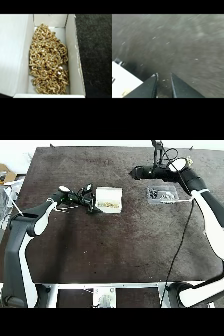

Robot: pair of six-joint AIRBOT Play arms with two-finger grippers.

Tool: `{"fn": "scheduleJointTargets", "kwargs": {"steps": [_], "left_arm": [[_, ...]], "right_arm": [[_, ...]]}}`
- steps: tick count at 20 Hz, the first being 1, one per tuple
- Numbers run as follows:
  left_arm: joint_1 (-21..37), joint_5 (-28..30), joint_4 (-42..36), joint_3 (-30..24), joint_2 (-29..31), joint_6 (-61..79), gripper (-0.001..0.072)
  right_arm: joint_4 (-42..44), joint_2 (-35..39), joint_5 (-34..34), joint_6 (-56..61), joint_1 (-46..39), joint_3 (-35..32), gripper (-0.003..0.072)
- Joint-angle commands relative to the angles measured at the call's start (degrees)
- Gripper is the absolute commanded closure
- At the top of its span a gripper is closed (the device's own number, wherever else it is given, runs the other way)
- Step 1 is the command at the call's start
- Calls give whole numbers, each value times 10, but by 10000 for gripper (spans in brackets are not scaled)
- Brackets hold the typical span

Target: Fold the box and place the chain.

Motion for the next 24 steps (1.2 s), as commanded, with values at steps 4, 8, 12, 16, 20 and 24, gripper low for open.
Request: {"fn": "scheduleJointTargets", "kwargs": {"steps": [4, 8, 12, 16, 20, 24], "left_arm": [[1, 0, 0, 0, 0, 0, 235], [1, 0, 0, 0, 0, 0, 235], [1, 0, 0, 0, 0, 0, 235], [1, 0, 0, 0, 0, 0, 235], [1, 0, 0, 0, 0, 0, 235], [1, 0, 0, 0, 0, 0, 235]], "right_arm": [[143, -110, 115, -191, -19, 64, 497], [138, -119, 142, -243, -4, 63, 663], [137, -116, 177, -287, 7, 62, 663], [113, -113, 195, -293, 30, 56, 675], [105, -72, 177, -323, 46, 17, 675], [106, -17, 102, -392, 47, -91, 690]]}}
